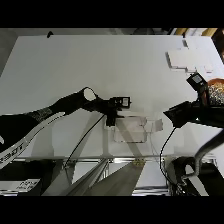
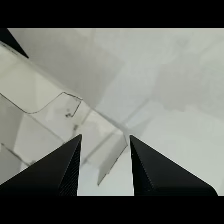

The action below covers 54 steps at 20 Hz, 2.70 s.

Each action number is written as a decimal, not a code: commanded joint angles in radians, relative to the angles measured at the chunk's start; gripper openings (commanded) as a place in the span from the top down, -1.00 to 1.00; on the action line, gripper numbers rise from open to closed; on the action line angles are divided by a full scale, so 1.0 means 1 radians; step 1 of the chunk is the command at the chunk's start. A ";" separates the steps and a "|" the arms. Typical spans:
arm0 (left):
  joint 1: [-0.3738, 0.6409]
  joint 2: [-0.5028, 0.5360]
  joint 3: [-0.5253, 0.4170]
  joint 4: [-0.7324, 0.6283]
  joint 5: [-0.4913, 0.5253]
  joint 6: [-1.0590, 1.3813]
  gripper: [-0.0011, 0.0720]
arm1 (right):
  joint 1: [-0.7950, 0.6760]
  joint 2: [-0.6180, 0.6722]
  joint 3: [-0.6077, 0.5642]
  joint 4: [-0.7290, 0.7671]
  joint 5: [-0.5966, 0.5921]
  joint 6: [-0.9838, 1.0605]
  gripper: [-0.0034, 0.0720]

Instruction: Fold the box and place the chain.

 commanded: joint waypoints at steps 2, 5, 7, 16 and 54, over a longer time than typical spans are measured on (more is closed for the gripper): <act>0.000 0.002 0.000 0.001 -0.003 -0.035 0.97 | 0.001 0.001 0.000 0.000 0.000 0.000 0.02; 0.000 0.018 0.000 0.032 0.006 -0.071 0.97 | 0.001 0.001 0.000 0.000 0.000 0.000 0.02; 0.000 0.034 0.000 0.077 0.021 -0.090 0.97 | 0.001 0.001 0.000 0.000 0.000 0.000 0.02; 0.000 0.010 0.000 0.103 0.026 -0.097 0.97 | 0.001 0.001 0.000 -0.010 0.000 0.000 0.02; 0.000 0.005 0.000 0.102 -0.030 -0.096 0.94 | 0.369 -0.056 -0.001 -0.003 0.048 -0.283 0.15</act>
